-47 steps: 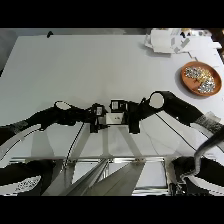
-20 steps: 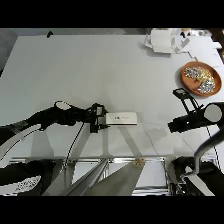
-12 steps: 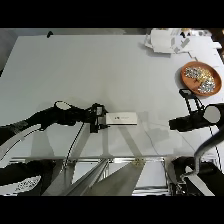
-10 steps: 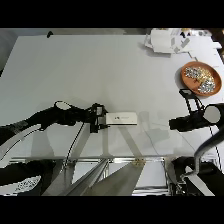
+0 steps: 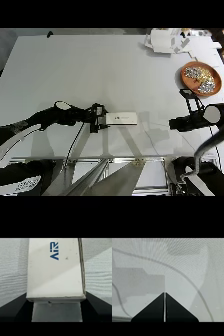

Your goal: Fold the box and place the chain.

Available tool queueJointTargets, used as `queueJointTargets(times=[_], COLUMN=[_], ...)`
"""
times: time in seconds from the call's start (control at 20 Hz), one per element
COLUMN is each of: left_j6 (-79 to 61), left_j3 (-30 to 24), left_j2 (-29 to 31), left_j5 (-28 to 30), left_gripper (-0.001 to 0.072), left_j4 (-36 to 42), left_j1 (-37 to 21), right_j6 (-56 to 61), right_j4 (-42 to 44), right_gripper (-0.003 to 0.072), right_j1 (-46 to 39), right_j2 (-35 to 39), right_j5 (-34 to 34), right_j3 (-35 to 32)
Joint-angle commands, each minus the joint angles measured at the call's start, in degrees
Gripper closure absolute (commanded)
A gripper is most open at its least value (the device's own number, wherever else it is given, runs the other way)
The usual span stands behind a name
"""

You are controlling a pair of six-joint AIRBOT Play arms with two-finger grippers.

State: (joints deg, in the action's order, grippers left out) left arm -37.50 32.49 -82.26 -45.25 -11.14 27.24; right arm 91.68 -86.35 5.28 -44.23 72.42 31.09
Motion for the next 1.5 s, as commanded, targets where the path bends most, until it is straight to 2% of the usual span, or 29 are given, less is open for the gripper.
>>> queueJointTargets(times=[0.0, 0.05, 0.1, 0.25, 0.4, 0.5, 0.75, 1.0, 1.1, 1.25, 1.45], left_j6=[0.0, 0.0, 0.0, 3.8, 9.9, 16.7, 39.6, 58.5, 66.0, 79.1, 99.7], left_j3=[0.0, 0.0, 0.0, 0.0, 0.0, 0.0, 0.0, 0.0, 0.0, 0.0, 0.0], left_j2=[0.0, 0.0, 0.0, 2.2, 8.5, 14.3, 29.3, 39.3, 41.0, 40.5, 36.2], left_j5=[0.0, 0.1, 0.0, 0.1, 2.5, 4.3, 4.3, 4.3, 4.3, 4.5, 4.9], left_gripper=[0.0658, 0.0665, 0.0702, 0.0705, 0.0705, 0.0705, 0.0706, 0.0705, 0.0705, 0.0705, 0.0705], left_j4=[0.0, 0.3, 0.8, 1.0, 1.0, -0.4, -13.7, -23.4, -27.7, -37.0, -53.7], left_j1=[0.0, 0.0, 0.0, -0.2, -1.6, -4.5, -17.8, -34.6, -41.5, -50.1, -55.6], right_j6=[0.0, 0.0, 0.0, 0.0, 0.0, 0.0, 0.0, 0.0, 0.0, 0.0, 0.0], right_j4=[0.0, 0.0, 0.0, 0.0, 0.0, 0.0, 0.0, 0.0, 0.0, 0.0, 0.0], right_gripper=[0.0669, 0.0669, 0.0669, 0.0669, 0.0669, 0.0669, 0.0669, 0.0669, 0.0669, 0.0669, 0.0669], right_j1=[0.0, 0.0, 0.0, 0.0, 0.0, 0.0, 0.0, 0.0, 0.0, 0.0, 0.0], right_j2=[0.0, 0.0, 0.0, 0.0, 0.0, 0.0, 0.0, 0.0, 0.0, 0.0, 0.0], right_j5=[0.0, 0.0, 0.0, 0.0, 0.0, 0.0, 0.0, 0.0, 0.0, 0.0, 0.0], right_j3=[0.0, 0.0, 0.0, 0.0, 0.0, 0.0, 0.0, 0.0, 0.0, 0.0, 0.0])
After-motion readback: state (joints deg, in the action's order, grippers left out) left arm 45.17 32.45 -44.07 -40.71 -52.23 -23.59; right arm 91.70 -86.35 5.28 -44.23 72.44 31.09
